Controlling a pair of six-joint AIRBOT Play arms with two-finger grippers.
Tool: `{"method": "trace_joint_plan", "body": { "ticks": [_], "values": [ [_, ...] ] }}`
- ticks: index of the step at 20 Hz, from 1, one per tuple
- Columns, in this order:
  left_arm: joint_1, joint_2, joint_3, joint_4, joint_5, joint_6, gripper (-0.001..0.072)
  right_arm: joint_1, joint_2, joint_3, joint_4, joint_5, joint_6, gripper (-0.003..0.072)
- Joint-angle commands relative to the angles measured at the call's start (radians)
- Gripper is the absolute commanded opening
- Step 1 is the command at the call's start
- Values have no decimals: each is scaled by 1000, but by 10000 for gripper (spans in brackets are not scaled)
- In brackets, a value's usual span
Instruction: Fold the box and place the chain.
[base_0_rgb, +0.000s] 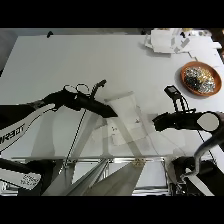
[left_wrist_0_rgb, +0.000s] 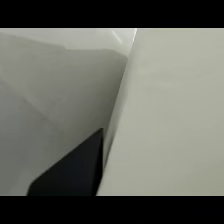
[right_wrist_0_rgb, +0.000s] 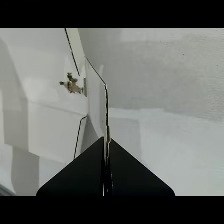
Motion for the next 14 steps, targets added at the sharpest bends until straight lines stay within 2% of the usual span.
{"method": "trace_joint_plan", "body": {
  "ticks": [1, 4, 5, 7, 8, 9, 11, 14],
  "values": [
    [6, 11, 3, 33, 11, 51, 3, 1, 1, 0, 1, -2, 0, 20],
    [17, 64, 3, 61, 32, 153, 1, 1, 1, 0, 25, -3, 0, 22],
    [17, 87, 4, 66, 45, 200, 1, 1, 2, 1, 45, -8, 0, 52],
    [8, 125, 21, 129, 64, 288, 2, 1, 6, 5, 80, -16, 0, 323],
    [0, 139, 38, 184, 72, 315, 4, 1, 8, 18, 81, -8, 0, 405],
    [-11, 146, 56, 240, 73, 332, 3, 1, 10, 36, 80, 1, 0, 435],
    [-45, 150, 82, 339, 76, 393, 3, 1, 21, 72, 77, 13, -3, 441],
    [-104, 148, 82, 370, 129, 526, 3, 1, 41, 97, 68, 14, -5, 441]
  ]
}}
